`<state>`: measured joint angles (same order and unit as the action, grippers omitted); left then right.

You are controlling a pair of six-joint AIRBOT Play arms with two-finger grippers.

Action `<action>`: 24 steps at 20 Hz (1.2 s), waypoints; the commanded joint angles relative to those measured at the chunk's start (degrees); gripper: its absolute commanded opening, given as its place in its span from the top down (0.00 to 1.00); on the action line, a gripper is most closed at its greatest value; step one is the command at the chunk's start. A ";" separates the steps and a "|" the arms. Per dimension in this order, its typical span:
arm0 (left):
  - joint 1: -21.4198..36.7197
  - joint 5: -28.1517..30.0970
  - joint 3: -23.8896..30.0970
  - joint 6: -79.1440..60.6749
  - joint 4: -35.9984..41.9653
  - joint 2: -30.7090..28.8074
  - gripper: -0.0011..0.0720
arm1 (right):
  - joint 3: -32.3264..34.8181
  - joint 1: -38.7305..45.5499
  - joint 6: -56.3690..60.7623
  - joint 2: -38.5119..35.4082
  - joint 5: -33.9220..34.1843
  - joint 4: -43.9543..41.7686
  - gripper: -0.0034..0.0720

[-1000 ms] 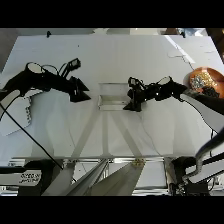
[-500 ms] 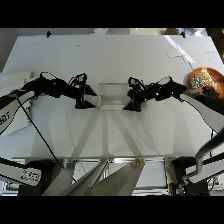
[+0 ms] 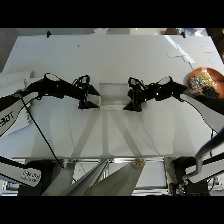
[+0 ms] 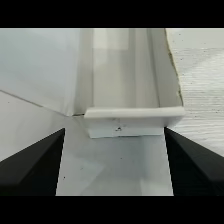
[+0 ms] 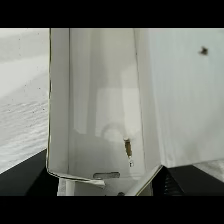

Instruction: Fold the box and place the chain.

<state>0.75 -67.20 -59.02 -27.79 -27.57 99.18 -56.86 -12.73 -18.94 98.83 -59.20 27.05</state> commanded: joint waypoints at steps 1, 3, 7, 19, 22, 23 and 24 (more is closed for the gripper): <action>-0.70 -1.20 0.00 -1.14 -0.20 0.02 0.03 | -0.04 -0.04 0.07 -0.02 0.07 -0.09 0.29; -0.83 -1.49 0.02 -1.16 -0.35 0.02 0.03 | -0.04 -0.04 0.07 0.00 0.07 -0.09 0.29; -0.87 -1.86 0.00 -0.15 -0.13 0.02 0.03 | -0.04 -0.04 0.07 0.00 0.07 -0.07 0.29; -4.33 3.17 0.02 6.38 -0.11 0.04 0.03 | -0.04 -0.04 0.07 0.00 0.07 -0.07 0.29; -6.43 5.35 0.02 10.16 -0.22 0.61 0.03 | -0.04 -0.04 0.07 0.00 0.07 -0.09 0.29; -6.99 6.01 -0.07 10.97 -0.81 0.81 0.03 | -0.04 -0.04 0.07 0.00 0.07 -0.09 0.29; -7.32 6.84 -0.07 11.41 -1.05 0.76 0.03 | -0.04 -0.04 0.07 0.00 0.04 -0.07 0.29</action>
